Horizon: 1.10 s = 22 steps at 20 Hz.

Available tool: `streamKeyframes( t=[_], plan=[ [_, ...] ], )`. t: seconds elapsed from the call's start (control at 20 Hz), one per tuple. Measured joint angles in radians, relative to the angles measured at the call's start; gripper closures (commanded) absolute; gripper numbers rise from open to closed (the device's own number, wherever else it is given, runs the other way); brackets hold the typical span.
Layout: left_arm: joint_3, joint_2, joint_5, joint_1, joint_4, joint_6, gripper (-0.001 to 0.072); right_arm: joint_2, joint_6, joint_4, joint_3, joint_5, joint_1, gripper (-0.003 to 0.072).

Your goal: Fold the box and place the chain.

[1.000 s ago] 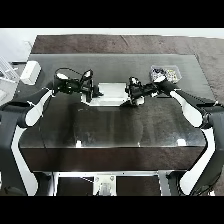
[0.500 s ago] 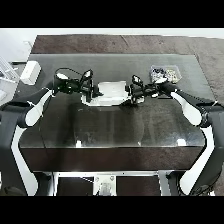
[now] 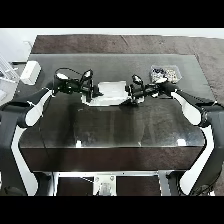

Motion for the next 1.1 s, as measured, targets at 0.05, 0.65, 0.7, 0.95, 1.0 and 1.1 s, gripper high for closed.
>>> streamKeyframes(
  t=[0.05,0.65,0.7,0.95,1.0,1.1],
  plan=[
    [0.000,0.000,0.000,0.000,0.000,0.000,0.0690,0.000,-0.001,-0.008,0.003,0.000,0.003,0.0048],
    [0.000,0.000,-0.002,0.000,0.001,0.000,0.0690,-0.001,-0.008,-0.067,0.029,-0.003,0.022,0.0109],
    [0.000,0.000,-0.002,0.000,0.001,0.000,0.0690,-0.001,-0.008,-0.068,0.029,-0.003,0.022,0.0109],
    [0.000,0.000,-0.002,0.000,0.001,0.000,0.0690,-0.001,-0.009,-0.082,0.032,-0.006,0.023,0.0109],
    [0.000,0.000,-0.002,0.000,0.001,0.000,0.0689,-0.001,-0.009,-0.086,0.034,-0.007,0.023,0.0109],
    [0.000,0.000,-0.002,0.000,0.000,0.000,0.0689,-0.001,-0.009,-0.092,0.035,-0.008,0.024,0.0122]
  ],
)
